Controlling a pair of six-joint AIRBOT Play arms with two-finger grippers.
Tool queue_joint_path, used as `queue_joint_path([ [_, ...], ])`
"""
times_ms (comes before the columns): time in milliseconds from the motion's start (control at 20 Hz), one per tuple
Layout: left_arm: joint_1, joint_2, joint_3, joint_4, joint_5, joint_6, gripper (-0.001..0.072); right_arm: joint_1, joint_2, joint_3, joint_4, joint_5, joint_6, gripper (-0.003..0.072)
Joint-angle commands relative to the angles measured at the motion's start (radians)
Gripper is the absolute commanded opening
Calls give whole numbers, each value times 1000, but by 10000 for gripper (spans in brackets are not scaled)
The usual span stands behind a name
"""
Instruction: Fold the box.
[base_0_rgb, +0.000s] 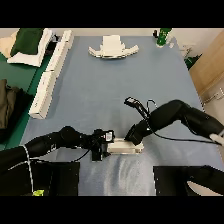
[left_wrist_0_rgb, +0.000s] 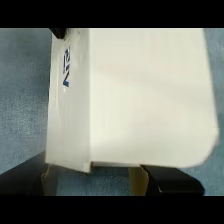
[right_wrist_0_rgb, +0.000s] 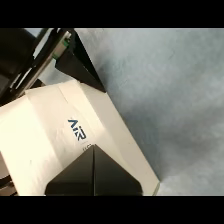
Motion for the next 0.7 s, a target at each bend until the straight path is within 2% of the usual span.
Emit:
queue_joint_path([
  [0,0,0,1,0,0,0,484,103,149,-129,-55,264,-33,2],
  [200,0,0,1,0,0,0,483,212,214,-172,-123,372,-34,3],
  [400,0,0,1,0,0,0,484,342,212,-177,-280,386,-34,3],
  [550,0,0,1,0,0,0,484,404,212,-168,-344,393,-34,9],
  [600,0,0,1,0,0,0,483,410,212,-166,-349,393,-34,130],
  [650,0,0,1,0,0,0,484,410,212,-166,-350,393,-38,311],
])
